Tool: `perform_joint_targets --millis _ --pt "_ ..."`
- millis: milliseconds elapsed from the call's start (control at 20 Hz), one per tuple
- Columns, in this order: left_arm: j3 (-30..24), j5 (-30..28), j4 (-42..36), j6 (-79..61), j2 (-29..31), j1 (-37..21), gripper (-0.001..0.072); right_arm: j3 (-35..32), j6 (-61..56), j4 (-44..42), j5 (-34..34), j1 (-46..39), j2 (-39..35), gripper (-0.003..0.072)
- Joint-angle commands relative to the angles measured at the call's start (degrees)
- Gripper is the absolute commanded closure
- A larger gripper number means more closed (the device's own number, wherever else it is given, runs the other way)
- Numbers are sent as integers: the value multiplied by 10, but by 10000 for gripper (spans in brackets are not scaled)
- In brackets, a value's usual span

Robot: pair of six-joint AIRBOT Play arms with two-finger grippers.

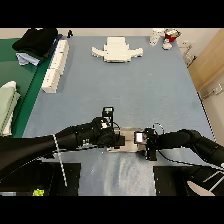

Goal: Fold the box.

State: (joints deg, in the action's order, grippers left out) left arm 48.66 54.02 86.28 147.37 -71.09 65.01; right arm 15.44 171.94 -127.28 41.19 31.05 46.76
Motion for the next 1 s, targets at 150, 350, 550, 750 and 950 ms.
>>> perform_joint_targets --millis 150,350,550,750,950 --pt "1 15 43 50 0 11 301 0 0 0 0 0 0 163" --pt "1 16 44 52 0 12 384 0 0 0 0 0 0 163" --pt "1 15 54 50 0 25 698 0 0 0 0 0 0 162" --pt "1 15 53 50 0 25 696 0 0 0 0 0 0 163" --pt "1 14 50 49 0 25 412 0 0 0 0 0 0 163"
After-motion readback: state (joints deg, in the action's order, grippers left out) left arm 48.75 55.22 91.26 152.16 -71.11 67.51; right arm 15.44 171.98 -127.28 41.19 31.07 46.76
